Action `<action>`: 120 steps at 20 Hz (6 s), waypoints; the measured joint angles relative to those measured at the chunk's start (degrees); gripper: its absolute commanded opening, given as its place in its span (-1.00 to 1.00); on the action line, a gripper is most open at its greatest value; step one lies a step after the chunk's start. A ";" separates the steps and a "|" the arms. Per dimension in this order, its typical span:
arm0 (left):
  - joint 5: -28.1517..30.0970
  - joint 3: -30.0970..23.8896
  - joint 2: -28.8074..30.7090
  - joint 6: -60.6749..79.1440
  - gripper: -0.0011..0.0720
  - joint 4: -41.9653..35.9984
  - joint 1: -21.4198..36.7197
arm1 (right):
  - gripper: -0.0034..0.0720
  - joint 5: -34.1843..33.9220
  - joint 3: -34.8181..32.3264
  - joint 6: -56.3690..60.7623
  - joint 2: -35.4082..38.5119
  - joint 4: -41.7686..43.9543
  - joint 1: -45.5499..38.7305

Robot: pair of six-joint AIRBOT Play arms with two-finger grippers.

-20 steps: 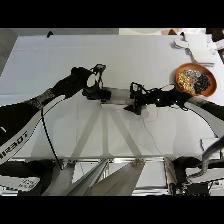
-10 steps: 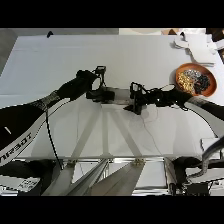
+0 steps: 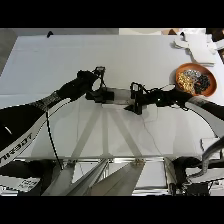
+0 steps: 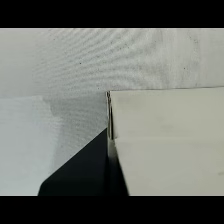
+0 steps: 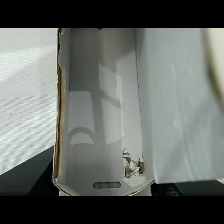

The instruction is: Fold the box and place the chain.

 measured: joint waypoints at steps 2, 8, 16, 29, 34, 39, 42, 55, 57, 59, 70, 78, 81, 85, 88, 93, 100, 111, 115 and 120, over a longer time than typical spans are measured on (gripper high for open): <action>-0.11 0.00 0.00 0.00 -0.84 -0.20 0.00 | 0.31 0.00 0.00 0.00 0.00 0.00 0.00; -1.22 0.00 1.31 1.36 -0.01 -1.07 -0.07 | 0.31 -0.04 0.02 0.02 -0.02 0.33 0.02; -5.64 0.00 6.62 2.99 -0.02 -0.37 -0.04 | 0.31 -0.02 0.02 0.02 -0.02 0.11 0.02; -19.87 -0.55 16.00 38.97 0.49 -11.69 8.72 | 0.31 0.00 0.02 0.02 -0.02 0.09 0.02; -15.67 -3.32 15.28 69.48 0.70 -24.06 16.33 | 0.31 0.00 0.02 0.02 -0.02 0.09 0.02; -11.23 -4.26 10.82 98.53 0.93 -30.64 22.62 | 0.31 0.00 0.02 0.02 -0.02 0.09 0.02; -10.43 -4.39 6.73 114.86 0.93 -35.36 25.70 | 0.31 -0.02 0.02 0.02 -0.02 0.09 0.02; -13.86 -4.46 -4.15 147.01 0.94 -49.24 27.45 | 0.31 -0.02 0.02 0.00 -0.02 0.09 0.02; -14.47 -4.44 -4.55 147.56 0.94 -50.60 27.15 | 0.31 -0.02 0.02 0.00 -0.02 0.09 0.02; -14.84 -4.44 -4.87 147.75 0.94 -52.06 26.71 | 0.31 -0.02 0.02 0.02 -0.02 0.11 0.02; -15.78 -4.57 -5.79 142.99 0.94 -50.93 25.38 | 0.31 -0.02 0.02 0.07 -0.04 0.11 0.02; -13.46 -4.59 -8.35 142.38 0.93 -53.18 24.35 | 0.31 -0.02 0.02 0.04 -0.04 0.11 0.02; -12.02 -4.59 -8.98 142.33 0.93 -54.34 23.85 | 0.31 -0.17 0.02 0.04 -0.04 0.11 0.00; -11.17 -4.59 -9.18 142.31 0.92 -53.99 23.06 | 0.31 -0.09 0.02 0.04 -0.04 0.11 0.02; -10.84 -4.59 -9.22 142.31 0.69 -52.85 22.45 | 0.31 0.04 0.02 0.02 -0.04 0.11 0.02; -10.60 -4.57 -9.20 142.18 0.31 -52.28 22.10 | 0.31 0.04 0.02 0.04 -0.04 0.09 0.02; -10.49 -4.57 -9.16 142.27 0.32 -51.98 22.03 | 0.31 0.00 0.02 0.02 -0.04 0.07 0.02; -10.45 -4.57 -9.16 142.31 0.32 -51.80 22.03 | 0.31 -0.02 0.02 0.02 -0.04 0.09 0.02; -10.45 -4.57 -9.16 142.31 0.32 -51.78 22.03 | 0.31 -0.02 0.02 0.02 -0.04 0.13 0.02; -10.45 -4.57 -9.16 142.31 0.32 -51.78 22.03 | 0.59 -0.02 0.00 0.00 -0.04 0.37 0.02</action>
